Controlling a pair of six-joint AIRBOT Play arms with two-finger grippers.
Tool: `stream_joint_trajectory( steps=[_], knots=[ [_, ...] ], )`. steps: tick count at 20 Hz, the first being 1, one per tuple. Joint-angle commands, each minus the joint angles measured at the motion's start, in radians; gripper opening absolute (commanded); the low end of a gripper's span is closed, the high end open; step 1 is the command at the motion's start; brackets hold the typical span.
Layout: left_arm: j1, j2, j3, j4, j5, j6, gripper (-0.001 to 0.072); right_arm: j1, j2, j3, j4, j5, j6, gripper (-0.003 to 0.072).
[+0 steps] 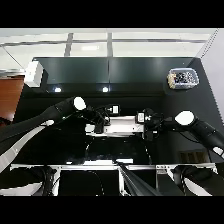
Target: Fold the box and place the chain.
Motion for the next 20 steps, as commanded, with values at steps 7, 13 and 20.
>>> stream_joint_trajectory(
  steps=[7, 13, 20],
  knots=[
    [-0.003, 0.000, 0.000, 0.000, 0.003, -0.001, 0.0025, -0.002, -0.155, -0.005, 0.074, 0.008, -0.148, 0.0691],
    [-0.003, 0.000, 0.000, 0.000, 0.002, -0.001, 0.0025, -0.002, -0.156, -0.005, 0.034, 0.011, -0.050, 0.0692],
    [-0.003, 0.000, 0.000, 0.000, 0.003, -0.001, 0.0025, -0.001, -0.156, -0.005, -0.012, 0.011, 0.002, 0.0691]
  ],
)
